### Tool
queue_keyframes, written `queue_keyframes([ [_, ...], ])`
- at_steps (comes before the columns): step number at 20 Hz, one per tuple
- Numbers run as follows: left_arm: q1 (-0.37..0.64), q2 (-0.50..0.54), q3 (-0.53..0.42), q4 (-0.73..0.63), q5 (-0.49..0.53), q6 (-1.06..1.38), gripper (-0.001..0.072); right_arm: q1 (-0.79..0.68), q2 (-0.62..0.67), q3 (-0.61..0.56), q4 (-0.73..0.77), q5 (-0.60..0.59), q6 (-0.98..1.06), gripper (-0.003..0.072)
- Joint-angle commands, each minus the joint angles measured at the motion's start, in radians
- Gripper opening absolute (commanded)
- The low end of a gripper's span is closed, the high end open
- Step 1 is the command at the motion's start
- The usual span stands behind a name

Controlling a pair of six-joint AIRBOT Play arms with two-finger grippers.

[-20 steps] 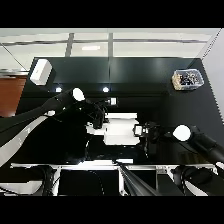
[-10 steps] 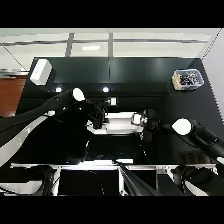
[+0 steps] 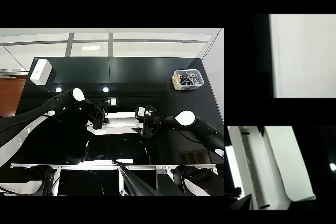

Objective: Fold the box and place the chain.

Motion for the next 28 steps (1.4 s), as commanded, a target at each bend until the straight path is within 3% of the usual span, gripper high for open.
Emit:
queue_keyframes([
  [1, 0.0, -0.001, -0.001, 0.0, -0.014, 0.0, 0.0025, -0.01, -0.057, -0.004, 0.103, 0.069, -0.122, 0.0713],
  [10, 0.0, -0.001, -0.001, 0.0, -0.017, 0.0, 0.0025, -0.013, -0.167, -0.011, 0.064, 0.051, -0.206, 0.071],
  [11, 0.0, -0.001, -0.001, 0.0, -0.017, 0.0, 0.0025, -0.017, -0.167, -0.011, 0.058, 0.051, -0.206, 0.0669],
  [28, 0.0, -0.001, -0.001, 0.0, -0.016, 0.0, 0.0026, -0.027, -0.214, -0.011, 0.06, 0.044, -0.206, 0.0663],
])
